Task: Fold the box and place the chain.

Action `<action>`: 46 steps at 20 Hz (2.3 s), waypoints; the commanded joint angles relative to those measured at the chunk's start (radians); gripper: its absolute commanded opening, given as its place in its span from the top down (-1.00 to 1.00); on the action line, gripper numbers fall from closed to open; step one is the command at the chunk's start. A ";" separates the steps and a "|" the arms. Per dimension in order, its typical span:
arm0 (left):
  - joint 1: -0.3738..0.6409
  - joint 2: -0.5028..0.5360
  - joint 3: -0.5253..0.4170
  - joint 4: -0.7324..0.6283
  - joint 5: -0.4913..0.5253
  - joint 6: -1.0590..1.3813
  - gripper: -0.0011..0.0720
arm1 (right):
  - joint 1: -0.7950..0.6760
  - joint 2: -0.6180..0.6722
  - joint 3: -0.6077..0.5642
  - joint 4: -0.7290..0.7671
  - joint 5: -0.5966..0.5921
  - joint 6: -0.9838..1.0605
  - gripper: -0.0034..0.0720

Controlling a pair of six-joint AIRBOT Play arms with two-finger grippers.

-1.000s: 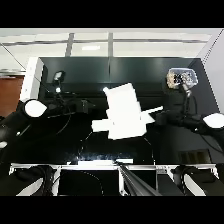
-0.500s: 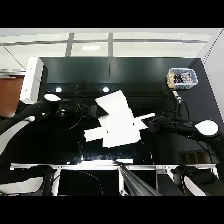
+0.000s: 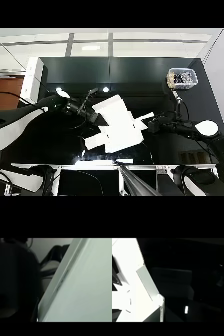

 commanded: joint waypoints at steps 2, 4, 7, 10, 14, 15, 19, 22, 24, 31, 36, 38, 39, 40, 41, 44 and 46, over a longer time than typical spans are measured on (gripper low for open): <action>0.001 -0.014 0.048 0.104 -0.048 0.011 0.25 | 0.001 0.001 0.000 0.000 -0.005 0.000 0.81; 0.001 -0.013 0.049 0.103 -0.037 0.011 0.25 | 0.001 0.001 0.000 0.000 -0.004 0.000 0.81; 0.002 -0.013 0.049 0.104 -0.035 0.012 0.63 | 0.001 0.001 0.000 0.000 -0.005 0.000 0.81; 0.002 -0.013 0.052 0.104 -0.034 0.013 0.90 | 0.001 0.001 0.000 0.003 0.002 0.001 0.81; 0.002 -0.008 0.078 0.105 -0.051 0.013 0.90 | -0.029 0.001 0.034 -0.079 0.097 0.000 -0.94; 0.002 -0.004 0.090 0.113 -0.053 0.013 0.91 | -0.054 0.001 0.063 -0.146 0.121 0.000 -0.94; -0.042 0.098 0.121 0.282 0.033 0.013 0.91 | -0.168 0.001 0.210 -0.434 0.149 -0.008 -0.94; -0.128 0.226 0.121 0.394 0.151 0.161 0.91 | -0.195 0.001 0.262 -0.597 0.035 -0.016 -0.94; -0.178 0.264 0.121 0.446 0.234 0.329 0.91 | -0.196 0.001 0.262 -0.630 -0.045 -0.016 -0.94; -0.228 0.251 0.121 0.482 0.423 0.361 0.91 | -0.114 -0.026 0.176 -0.359 0.051 -0.257 -0.95; -0.274 0.194 0.121 0.577 0.277 0.351 0.90 | -0.018 -0.044 0.119 -0.318 0.020 -0.361 -0.95; -0.273 0.193 0.121 0.578 0.246 0.346 0.90 | -0.004 -0.044 0.119 -0.329 0.047 -0.375 -0.94; -0.273 0.193 0.121 0.578 0.248 0.325 0.90 | 0.004 -0.045 0.118 -0.349 0.082 -0.409 -0.94; -0.273 0.192 0.121 0.579 0.256 0.299 0.90 | 0.012 -0.045 0.114 -0.369 0.118 -0.453 -0.94; -0.273 0.190 0.121 0.579 0.261 0.282 0.90 | 0.019 -0.045 0.107 -0.379 0.138 -0.488 -0.95; -0.273 0.189 0.121 0.583 0.289 0.217 0.91 | 0.037 -0.045 0.065 -0.379 0.107 -0.534 -0.95; -0.275 0.189 0.121 0.589 0.282 0.217 0.91 | 0.045 -0.045 0.040 -0.379 0.105 -0.557 -0.94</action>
